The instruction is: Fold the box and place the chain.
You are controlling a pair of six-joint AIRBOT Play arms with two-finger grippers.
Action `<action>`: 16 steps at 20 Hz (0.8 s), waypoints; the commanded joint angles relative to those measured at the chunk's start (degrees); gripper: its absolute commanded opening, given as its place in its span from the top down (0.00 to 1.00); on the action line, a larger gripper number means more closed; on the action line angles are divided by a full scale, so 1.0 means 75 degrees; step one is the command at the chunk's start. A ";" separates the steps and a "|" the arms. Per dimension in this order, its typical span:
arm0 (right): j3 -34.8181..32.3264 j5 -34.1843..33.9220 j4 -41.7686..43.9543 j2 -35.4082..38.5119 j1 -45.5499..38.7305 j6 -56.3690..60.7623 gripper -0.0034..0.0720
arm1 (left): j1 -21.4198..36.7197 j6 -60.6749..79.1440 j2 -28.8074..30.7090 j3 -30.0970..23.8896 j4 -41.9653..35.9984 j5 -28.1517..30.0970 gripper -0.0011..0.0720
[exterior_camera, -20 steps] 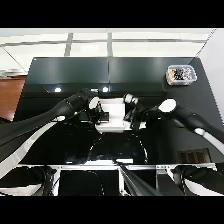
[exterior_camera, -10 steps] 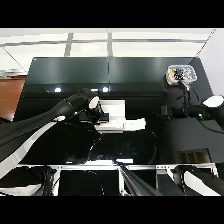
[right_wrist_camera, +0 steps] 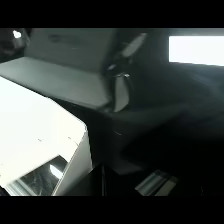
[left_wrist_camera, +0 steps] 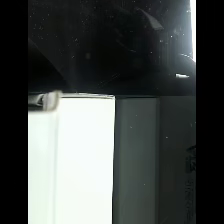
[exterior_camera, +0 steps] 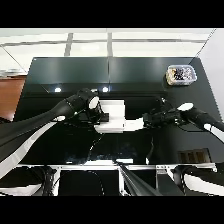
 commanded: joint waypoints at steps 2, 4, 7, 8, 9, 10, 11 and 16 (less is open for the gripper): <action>0.0510 0.0152 -0.0160 -0.0152 0.0624 -0.0070 0.93 | -0.0003 0.0012 0.0000 -0.0003 0.0009 0.0137 0.95; 0.0632 0.0245 -0.0192 -0.0152 0.0615 -0.0041 0.82 | 0.0009 0.0015 0.0000 0.0000 0.0000 0.0271 0.95; 0.0845 0.0711 -0.0187 -0.0152 0.0615 -0.0026 0.39 | 0.0006 -0.0012 0.0000 0.0000 -0.0041 0.0277 0.95; 0.0944 0.0947 -0.0175 -0.0152 0.0615 -0.0026 0.38 | 0.0006 -0.0015 0.0000 0.0000 -0.0143 0.0289 0.95; 0.1058 0.1128 -0.0169 -0.0152 0.0615 -0.0026 0.38 | 0.0006 -0.0012 0.0000 0.0000 -0.0204 0.0332 0.95; 0.1139 0.1207 -0.0157 -0.0152 0.0618 -0.0023 0.36 | -0.0003 -0.0012 0.0000 0.0000 -0.0198 0.0341 0.95; 0.1215 0.1221 -0.0152 -0.0152 0.0618 -0.0017 0.16 | -0.0006 -0.0009 0.0000 0.0000 -0.0195 0.0335 0.95; 0.1614 0.1271 -0.0131 -0.0152 0.0629 0.0105 0.17 | -0.0006 -0.0009 0.0000 0.0058 -0.0201 0.0341 0.95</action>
